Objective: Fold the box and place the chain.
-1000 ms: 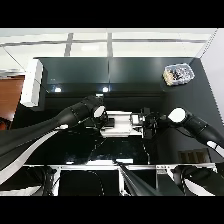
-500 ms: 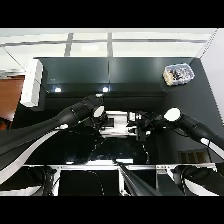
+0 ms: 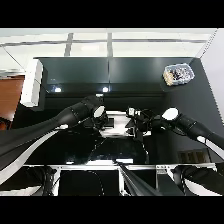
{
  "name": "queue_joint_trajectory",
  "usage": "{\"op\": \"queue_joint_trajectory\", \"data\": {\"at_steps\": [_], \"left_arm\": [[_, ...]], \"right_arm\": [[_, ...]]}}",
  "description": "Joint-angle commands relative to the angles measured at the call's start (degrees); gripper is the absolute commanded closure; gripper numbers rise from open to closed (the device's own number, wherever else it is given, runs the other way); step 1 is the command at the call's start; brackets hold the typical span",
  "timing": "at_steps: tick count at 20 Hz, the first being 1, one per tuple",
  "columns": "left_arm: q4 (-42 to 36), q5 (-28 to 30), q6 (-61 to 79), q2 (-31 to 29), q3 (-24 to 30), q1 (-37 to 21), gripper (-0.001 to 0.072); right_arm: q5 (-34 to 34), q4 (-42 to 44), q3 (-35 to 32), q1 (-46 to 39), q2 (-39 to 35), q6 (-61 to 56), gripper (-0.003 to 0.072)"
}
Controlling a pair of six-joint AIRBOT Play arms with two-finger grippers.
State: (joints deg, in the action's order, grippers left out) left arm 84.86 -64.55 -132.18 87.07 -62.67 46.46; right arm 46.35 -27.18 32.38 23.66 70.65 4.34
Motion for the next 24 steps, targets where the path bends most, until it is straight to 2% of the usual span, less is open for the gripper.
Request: {"op": "queue_joint_trajectory", "data": {"at_steps": [1, 3, 5, 6, 8, 10, 12, 14, 16, 19, 21, 24], "left_arm": [[0.11, -0.02, -0.02, -0.02, -0.07, -0.07, 0.0683], [0.11, -0.02, -0.02, -0.02, -0.07, -0.07, 0.0683], [0.15, -0.02, 0.0, -0.02, -0.07, -0.07, 0.0682], [0.15, -0.02, 0.0, -0.02, -0.07, -0.07, 0.0683], [0.17, -0.02, 0.0, -0.02, -0.07, -0.07, 0.0682], [0.2, 0.04, 0.0, -0.02, -0.07, -0.07, 0.0682], [0.17, 0.0, 0.0, -0.02, -0.07, -0.07, 0.0682], [0.24, -0.44, 0.0, 0.0, -0.07, -0.09, 0.0682], [0.15, -0.42, -0.02, -0.02, -0.07, -0.07, 0.0682], [0.13, -0.42, -0.02, -0.02, -0.07, -0.09, 0.0682], [0.02, -0.42, -0.02, -0.02, -0.07, -0.07, 0.0682], [-0.04, -0.61, -0.02, -0.02, -0.07, -0.07, 0.0682]], "right_arm": [[0.61, -1.46, -0.02, 0.02, 0.09, -2.64, 0.0251], [0.39, -1.86, -0.02, 0.02, 0.09, -2.93, 0.0252], [0.61, -2.38, 0.0, -0.11, -0.11, -4.98, 0.0487], [1.51, -3.58, 0.11, -0.11, -0.52, -5.75, 0.0676], [3.13, -8.61, 0.9, -0.39, -2.4, -13.97, 0.0663], [6.56, -16.22, 2.97, -3.3, -5.38, -31.52, 0.0663], [13.31, -21.84, 5.77, -9.86, -8.26, -48.04, 0.0663], [14.99, -19.47, 4.79, -21.16, -9.7, -59.93, 0.0663], [16.28, -12.48, 1.95, -32.52, -9.66, -62.14, 0.0663], [15.67, -10.34, -3.17, -44.37, -9.53, -66.4, 0.0663], [15.76, -9.99, -6.4, -44.89, -7.82, -66.64, 0.0664], [16.2, -6.16, -9.75, -38.45, -1.77, -64.41, 0.0664]]}}
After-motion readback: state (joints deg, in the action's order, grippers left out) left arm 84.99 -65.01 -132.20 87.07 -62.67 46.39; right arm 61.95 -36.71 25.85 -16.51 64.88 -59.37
